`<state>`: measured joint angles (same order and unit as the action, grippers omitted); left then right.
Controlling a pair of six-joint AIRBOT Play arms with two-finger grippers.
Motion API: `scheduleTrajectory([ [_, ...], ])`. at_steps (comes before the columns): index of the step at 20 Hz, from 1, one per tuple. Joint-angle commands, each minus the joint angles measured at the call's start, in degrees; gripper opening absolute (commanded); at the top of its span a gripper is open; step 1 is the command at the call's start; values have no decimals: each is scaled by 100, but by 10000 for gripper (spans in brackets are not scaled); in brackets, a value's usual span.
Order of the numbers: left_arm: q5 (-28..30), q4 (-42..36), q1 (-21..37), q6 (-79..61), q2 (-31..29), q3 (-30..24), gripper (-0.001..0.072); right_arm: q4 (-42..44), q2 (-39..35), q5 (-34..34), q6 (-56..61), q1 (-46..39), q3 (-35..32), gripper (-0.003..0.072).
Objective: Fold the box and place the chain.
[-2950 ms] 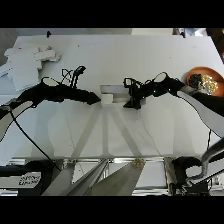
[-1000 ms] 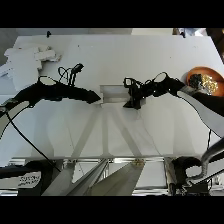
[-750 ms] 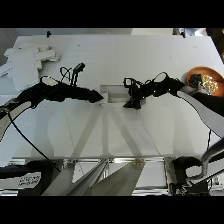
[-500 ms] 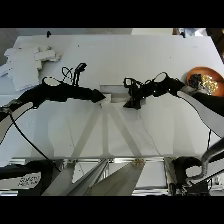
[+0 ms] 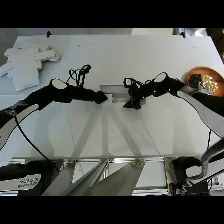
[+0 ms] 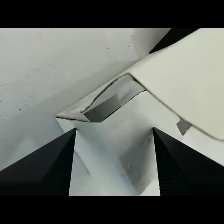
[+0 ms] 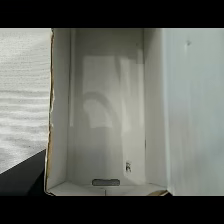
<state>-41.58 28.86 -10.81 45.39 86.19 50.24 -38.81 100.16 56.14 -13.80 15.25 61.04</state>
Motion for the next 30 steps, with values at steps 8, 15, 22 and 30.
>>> scheduleTrajectory([
  [8,413,1235,-133,1062,2,61,535,0,2,0,0,4,0,398],
  [15,127,1926,-181,1759,4,553,507,0,2,0,0,4,0,398],
  [22,-352,2758,-299,2745,15,844,509,0,2,0,0,4,0,398],
  [30,-428,3106,-507,3320,229,855,494,0,2,2,0,4,0,398],
])
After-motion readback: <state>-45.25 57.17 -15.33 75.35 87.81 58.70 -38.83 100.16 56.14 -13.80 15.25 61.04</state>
